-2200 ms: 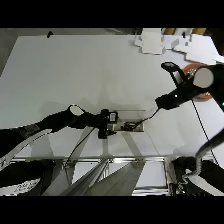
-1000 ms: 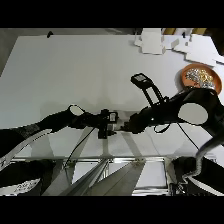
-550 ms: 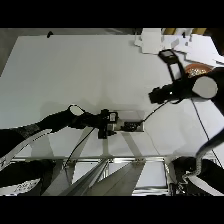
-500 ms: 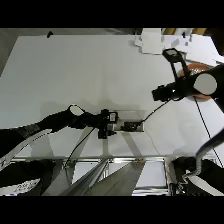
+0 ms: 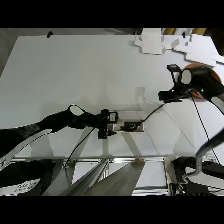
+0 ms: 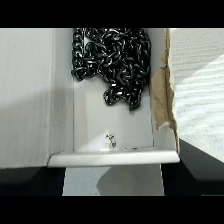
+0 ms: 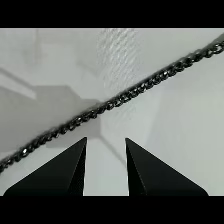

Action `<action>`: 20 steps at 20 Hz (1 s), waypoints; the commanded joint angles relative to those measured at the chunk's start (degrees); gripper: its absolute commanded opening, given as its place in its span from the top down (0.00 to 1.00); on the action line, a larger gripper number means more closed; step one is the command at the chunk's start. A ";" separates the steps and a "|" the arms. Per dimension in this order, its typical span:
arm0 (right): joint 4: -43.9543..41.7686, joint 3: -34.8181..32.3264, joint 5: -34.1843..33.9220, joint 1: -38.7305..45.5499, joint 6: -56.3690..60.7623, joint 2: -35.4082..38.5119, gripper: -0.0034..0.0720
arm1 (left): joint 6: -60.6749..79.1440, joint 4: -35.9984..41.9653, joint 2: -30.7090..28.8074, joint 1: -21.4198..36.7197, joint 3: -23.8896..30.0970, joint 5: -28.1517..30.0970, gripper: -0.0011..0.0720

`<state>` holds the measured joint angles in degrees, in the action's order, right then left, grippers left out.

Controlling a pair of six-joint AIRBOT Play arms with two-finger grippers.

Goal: Fold the box and place the chain.

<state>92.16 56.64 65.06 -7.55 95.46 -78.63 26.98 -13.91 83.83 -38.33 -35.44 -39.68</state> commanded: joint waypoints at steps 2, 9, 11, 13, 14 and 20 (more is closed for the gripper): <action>-0.09 -0.22 -2.23 0.48 0.02 -4.70 0.58 | 0.02 0.00 -0.04 0.02 0.00 0.02 0.52; -2.62 -0.24 -4.48 0.48 0.04 -6.58 0.66 | 0.02 0.00 -0.04 0.02 0.00 0.00 0.52; -2.73 -0.50 -4.42 0.48 0.07 -6.62 0.76 | 0.02 0.00 -0.04 0.02 0.00 0.00 0.52; -3.08 -0.87 -3.65 0.46 0.02 -6.60 0.93 | 0.02 0.00 -0.04 0.02 0.00 0.00 0.52; -3.10 -0.87 -1.73 0.46 -0.63 -6.27 0.94 | 0.02 0.00 -0.04 0.02 0.00 0.00 0.52; -4.83 -0.90 8.83 0.46 -6.62 8.09 0.94 | 0.02 0.00 -0.04 0.02 0.02 0.00 0.52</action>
